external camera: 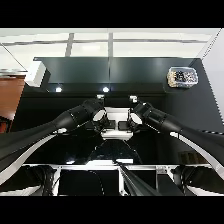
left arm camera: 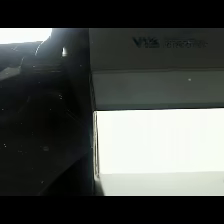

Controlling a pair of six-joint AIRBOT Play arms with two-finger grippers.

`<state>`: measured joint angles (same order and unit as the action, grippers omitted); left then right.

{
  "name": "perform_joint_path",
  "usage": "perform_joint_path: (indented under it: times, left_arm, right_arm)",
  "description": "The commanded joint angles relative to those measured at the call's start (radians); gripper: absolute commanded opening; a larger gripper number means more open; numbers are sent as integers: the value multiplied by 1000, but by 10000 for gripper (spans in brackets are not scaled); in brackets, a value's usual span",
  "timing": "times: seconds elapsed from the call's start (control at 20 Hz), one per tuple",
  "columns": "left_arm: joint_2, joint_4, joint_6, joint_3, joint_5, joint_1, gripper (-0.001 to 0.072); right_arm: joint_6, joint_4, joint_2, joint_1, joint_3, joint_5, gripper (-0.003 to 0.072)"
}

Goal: Fold the box and place the chain.

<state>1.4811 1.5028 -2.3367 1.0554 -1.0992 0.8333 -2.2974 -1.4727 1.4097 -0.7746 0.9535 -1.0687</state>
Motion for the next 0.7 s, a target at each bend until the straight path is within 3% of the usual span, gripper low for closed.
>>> perform_joint_path:
  times: [0.0,0.1,0.2,0.25,0.35,0.4,0.45,0.65]
  left_arm:
    - [1,3,2,1,-2,0,27]
    - [1,3,2,1,-2,0,27]
    - [1,3,2,1,-2,0,27]
    - [1,3,2,1,-2,0,27]
    - [1,3,2,1,-2,0,27]
    - [1,3,2,1,-2,0,27]
    - [1,3,2,1,-2,0,27]
    - [1,3,2,1,-2,0,27]
  right_arm:
    - [2,0,2,0,0,-2,13]
    - [5,-2,2,0,0,-4,16]
    - [5,-2,1,0,0,-4,263]
    - [6,-2,1,0,0,-4,269]
    - [12,-2,1,0,0,-4,245]
    - [13,-2,1,0,0,-4,86]
    - [13,-1,1,-1,0,-4,13]
    - [17,0,0,0,0,0,16]
